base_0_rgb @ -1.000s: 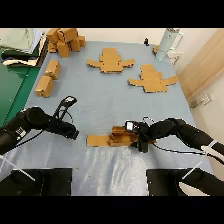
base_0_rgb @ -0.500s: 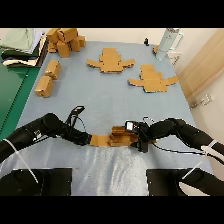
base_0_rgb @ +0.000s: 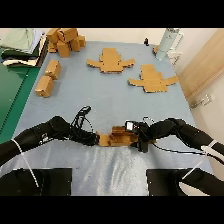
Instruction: Fold the box.
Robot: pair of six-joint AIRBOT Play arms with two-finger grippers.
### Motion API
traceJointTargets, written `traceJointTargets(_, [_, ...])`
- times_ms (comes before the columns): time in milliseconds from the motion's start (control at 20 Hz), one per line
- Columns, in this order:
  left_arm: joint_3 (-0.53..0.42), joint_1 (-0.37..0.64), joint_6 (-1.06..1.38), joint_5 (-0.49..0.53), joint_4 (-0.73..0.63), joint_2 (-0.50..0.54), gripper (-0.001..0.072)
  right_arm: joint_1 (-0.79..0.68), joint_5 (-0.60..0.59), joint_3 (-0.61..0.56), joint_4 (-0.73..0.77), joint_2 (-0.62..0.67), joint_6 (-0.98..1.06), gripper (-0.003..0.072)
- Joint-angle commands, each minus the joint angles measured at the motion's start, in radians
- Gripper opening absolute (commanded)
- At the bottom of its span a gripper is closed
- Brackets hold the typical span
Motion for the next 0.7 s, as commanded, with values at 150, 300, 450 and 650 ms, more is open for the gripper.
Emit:
traceJointTargets(150, [0.029,-0.077,0.021,0.023,-0.054,-0.001,0.0014,0.000,0.000,0.001,0.000,0.000,0.000,0.0474])
traceJointTargets(300, [0.062,-0.072,0.018,0.015,-0.055,-0.001,0.0015,0.000,0.000,0.001,0.000,0.000,0.000,0.0474])
traceJointTargets(450, [0.065,-0.067,-0.014,0.016,-0.055,-0.001,0.0446,0.000,0.000,0.001,0.000,0.000,0.000,0.0474])
traceJointTargets(650, [0.065,-0.067,-0.018,0.022,-0.052,-0.001,0.0299,0.000,0.000,0.001,0.000,0.000,0.000,0.0474])
